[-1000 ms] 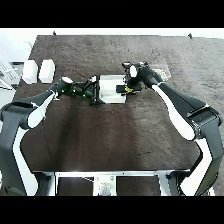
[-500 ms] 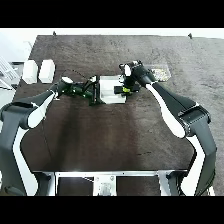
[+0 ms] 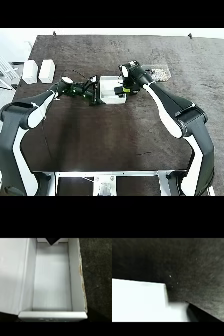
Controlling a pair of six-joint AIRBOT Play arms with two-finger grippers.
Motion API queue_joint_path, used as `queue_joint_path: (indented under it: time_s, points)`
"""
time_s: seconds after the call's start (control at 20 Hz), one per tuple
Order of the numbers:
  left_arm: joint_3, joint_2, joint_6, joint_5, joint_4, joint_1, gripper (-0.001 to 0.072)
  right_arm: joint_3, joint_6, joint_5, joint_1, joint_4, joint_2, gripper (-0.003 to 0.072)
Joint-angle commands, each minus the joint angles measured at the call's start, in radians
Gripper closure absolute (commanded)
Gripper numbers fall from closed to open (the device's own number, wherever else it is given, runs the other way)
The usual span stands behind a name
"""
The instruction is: Fold the box and place the chain.
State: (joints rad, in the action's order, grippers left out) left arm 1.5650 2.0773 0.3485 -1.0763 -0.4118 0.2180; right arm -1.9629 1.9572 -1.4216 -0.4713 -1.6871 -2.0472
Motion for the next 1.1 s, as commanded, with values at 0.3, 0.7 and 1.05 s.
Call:
queue_joint_path:
  time_s: [0.3, 0.7, 1.05]
  points:
    - [0.000, 0.000, -0.003, 0.003, 0.000, -0.001, 0.0180, -0.019, -0.135, -0.012, 0.017, -0.036, 0.176, 0.0133]
    - [0.000, 0.000, -0.003, 0.003, 0.000, -0.001, 0.0180, -0.019, -0.317, 0.269, 0.288, -0.046, 0.192, 0.0143]
    - [0.000, 0.000, -0.003, 0.003, 0.000, -0.001, 0.0179, -0.020, -0.595, 0.404, 0.501, 0.340, 0.073, 0.0161]
